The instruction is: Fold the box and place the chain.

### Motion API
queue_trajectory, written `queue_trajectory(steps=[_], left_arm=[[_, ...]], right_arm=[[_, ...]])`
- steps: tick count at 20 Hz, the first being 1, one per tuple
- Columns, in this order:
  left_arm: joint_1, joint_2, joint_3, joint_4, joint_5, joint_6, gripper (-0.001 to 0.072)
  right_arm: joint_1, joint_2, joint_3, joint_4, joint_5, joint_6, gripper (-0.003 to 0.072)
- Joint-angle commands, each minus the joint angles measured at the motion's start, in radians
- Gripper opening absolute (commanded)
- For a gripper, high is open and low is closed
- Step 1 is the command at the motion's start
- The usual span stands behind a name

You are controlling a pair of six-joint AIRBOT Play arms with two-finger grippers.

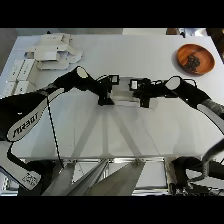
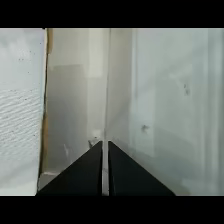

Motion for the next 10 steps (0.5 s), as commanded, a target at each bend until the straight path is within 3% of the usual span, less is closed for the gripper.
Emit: queue_trajectory(steps=[1,6,10], left_arm=[[0.000,0.000,0.001,0.003,0.004,0.000,0.0584],[0.000,0.000,0.001,0.003,0.004,0.000,0.0584],[0.000,0.000,0.001,0.003,0.004,0.000,0.0584]], right_arm=[[0.000,0.038,0.000,-0.003,0.000,0.029,0.0038],[-0.001,0.176,0.000,-0.129,0.011,0.288,0.0014],[-0.001,0.280,0.000,-0.326,0.022,0.655,0.0016]])
